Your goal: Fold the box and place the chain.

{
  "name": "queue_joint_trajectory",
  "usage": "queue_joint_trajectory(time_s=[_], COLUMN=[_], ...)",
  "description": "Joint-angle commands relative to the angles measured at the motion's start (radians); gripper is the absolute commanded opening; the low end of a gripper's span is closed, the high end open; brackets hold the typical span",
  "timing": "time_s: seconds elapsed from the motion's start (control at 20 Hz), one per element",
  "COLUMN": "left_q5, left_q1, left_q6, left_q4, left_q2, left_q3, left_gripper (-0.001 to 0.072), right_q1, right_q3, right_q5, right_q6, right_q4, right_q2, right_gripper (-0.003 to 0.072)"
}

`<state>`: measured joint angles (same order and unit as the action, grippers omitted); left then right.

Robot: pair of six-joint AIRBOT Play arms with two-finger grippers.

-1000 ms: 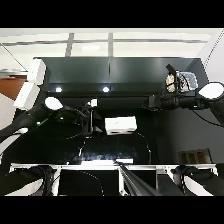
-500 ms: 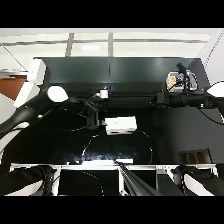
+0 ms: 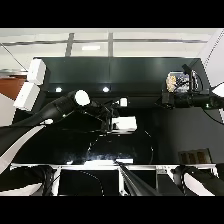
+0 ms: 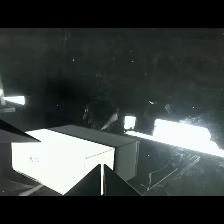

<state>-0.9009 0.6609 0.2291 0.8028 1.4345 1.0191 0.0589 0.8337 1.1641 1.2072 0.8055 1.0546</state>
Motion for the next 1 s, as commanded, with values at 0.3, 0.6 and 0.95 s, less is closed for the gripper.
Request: queue_joint_trajectory(time_s=[0.3, 0.6, 0.95], left_q5=[0.037, 0.093, 0.075], left_q1=[0.014, 0.040, 0.045], left_q6=[0.047, 0.057, 0.102], left_q4=[-0.015, -0.014, 0.003], left_q2=[0.010, 0.012, 0.040], left_q3=[0.004, 0.003, 0.002], left_gripper=[0.0710, 0.0709, 0.0709], right_q1=[0.002, 0.002, 0.002], right_q3=[0.001, 0.001, 0.001], right_q5=[-0.001, -0.001, 0.000], right_q6=[0.001, 0.001, 0.001], right_q4=[0.005, 0.008, 0.008], right_q2=[0.000, 0.000, 0.000], right_gripper=[0.0030, 0.0029, 0.0029])
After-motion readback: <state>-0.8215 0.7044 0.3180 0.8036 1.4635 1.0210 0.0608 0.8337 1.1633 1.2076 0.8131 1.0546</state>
